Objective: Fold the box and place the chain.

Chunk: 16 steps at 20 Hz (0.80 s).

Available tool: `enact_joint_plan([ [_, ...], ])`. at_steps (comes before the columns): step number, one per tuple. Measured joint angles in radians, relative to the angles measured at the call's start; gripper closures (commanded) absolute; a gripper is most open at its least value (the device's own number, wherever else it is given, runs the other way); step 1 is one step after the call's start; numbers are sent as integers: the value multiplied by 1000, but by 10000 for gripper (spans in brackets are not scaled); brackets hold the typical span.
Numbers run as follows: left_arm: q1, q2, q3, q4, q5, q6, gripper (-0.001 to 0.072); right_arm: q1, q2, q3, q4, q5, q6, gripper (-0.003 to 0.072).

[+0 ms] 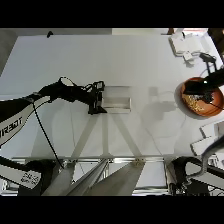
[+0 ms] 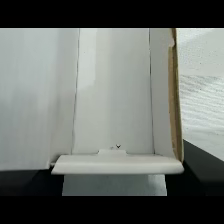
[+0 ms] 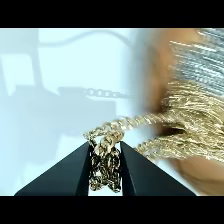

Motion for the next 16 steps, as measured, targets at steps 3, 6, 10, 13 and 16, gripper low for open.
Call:
enact_joint_plan([
  [3, 0, 0, 0, 0, 0, 0, 390, 157, 8, 0, 0, -12, 24, 681],
  [6, 0, 0, 0, 0, 0, 0, 390, 304, 11, 0, -3, -47, 62, 681],
  [10, 0, 0, 0, 0, 0, 0, 390, 485, 13, 0, -6, -106, 100, 681],
  [13, 0, 0, 0, 0, 0, 0, 390, 597, 11, 0, -19, -162, 140, 681],
  [16, 0, 0, 0, 0, 0, 0, 390, 691, 5, 0, -29, -219, 183, 681],
])
